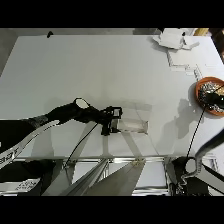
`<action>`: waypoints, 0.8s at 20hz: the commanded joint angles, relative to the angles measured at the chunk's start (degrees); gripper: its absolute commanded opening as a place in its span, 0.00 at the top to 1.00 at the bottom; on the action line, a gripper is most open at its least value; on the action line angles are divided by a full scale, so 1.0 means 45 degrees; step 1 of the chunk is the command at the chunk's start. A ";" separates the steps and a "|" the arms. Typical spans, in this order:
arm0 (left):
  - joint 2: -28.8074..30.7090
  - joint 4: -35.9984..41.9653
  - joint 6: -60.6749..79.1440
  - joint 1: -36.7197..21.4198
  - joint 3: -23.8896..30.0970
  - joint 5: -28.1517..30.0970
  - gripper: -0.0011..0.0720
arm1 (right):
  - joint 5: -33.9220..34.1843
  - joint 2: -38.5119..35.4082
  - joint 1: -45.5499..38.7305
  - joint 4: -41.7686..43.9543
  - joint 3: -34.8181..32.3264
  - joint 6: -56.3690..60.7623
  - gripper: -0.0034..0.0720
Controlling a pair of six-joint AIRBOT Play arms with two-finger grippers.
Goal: Fold the box and place the chain.
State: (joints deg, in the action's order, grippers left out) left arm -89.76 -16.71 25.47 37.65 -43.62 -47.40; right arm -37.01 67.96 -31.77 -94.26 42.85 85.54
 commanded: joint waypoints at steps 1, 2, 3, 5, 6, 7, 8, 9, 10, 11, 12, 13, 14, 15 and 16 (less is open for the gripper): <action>0.0005 0.0000 0.0005 -0.0010 0.0000 0.0000 0.61 | 0.0423 0.0675 -0.0019 0.0044 0.0000 -0.0126 0.55; 0.0005 0.0000 0.0005 -0.0010 0.0000 0.0005 0.61 | 0.0466 0.0782 -0.0019 0.0034 0.0000 -0.0126 0.55; 0.0005 -0.0005 0.0005 -0.0010 0.0000 0.0000 0.61 | 0.0481 0.0879 -0.0019 0.0034 -0.0005 -0.0126 0.55; 0.0005 -0.0005 0.0005 -0.0010 0.0000 0.0000 0.61 | 0.0510 0.1132 -0.0019 0.0005 0.0000 -0.0126 0.55; 0.0005 0.0000 0.0005 -0.0010 0.0000 0.0000 0.61 | 0.0476 0.1282 -0.0019 0.0000 0.0000 -0.0131 0.55; 0.0005 0.0000 0.0005 -0.0010 0.0000 0.0005 0.61 | 0.0452 0.1384 -0.0019 0.0005 0.0000 -0.0126 0.56; 0.0005 0.0000 0.0005 -0.0010 0.0000 0.0000 0.61 | 0.0461 0.1399 -0.0019 0.0005 0.0000 -0.0126 0.57; 0.0005 0.0000 0.0005 -0.0010 0.0000 0.0005 0.61 | 0.0466 0.1394 -0.0019 0.0000 0.0000 -0.0136 0.69; 0.0005 0.0000 0.0005 -0.0010 0.0000 0.0000 0.61 | 0.0461 0.1394 -0.0019 -0.0049 -0.0005 -0.0136 0.84; 0.0005 0.0000 0.0005 -0.0010 0.0000 0.0005 0.61 | 0.0461 0.1394 -0.0019 -0.0053 0.0000 -0.0136 0.85; 0.0005 0.0000 0.0005 -0.0010 0.0000 0.0005 0.61 | 0.0461 0.1394 -0.0019 -0.0053 0.0000 -0.0131 0.85; 0.0005 0.0000 0.0005 -0.0010 0.0000 0.0005 0.61 | 0.0461 0.1394 -0.0019 -0.0053 -0.0005 -0.0131 0.85; 0.0005 0.0000 0.0005 -0.0010 0.0000 0.0000 0.61 | 0.0437 0.1394 -0.0019 -0.0053 0.0000 -0.0136 0.85; 0.0005 0.0000 0.0005 -0.0010 0.0000 0.0000 0.61 | 0.0403 0.1394 -0.0019 -0.0058 0.0000 -0.0136 0.85; 0.0005 0.0000 0.0005 -0.0010 0.0000 0.0000 0.61 | 0.0345 0.1389 -0.0019 -0.0117 0.0000 -0.0136 0.85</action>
State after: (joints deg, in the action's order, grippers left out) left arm -89.76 -16.71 25.47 37.63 -43.62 -47.40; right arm -35.00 74.17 -31.81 -94.45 42.87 84.99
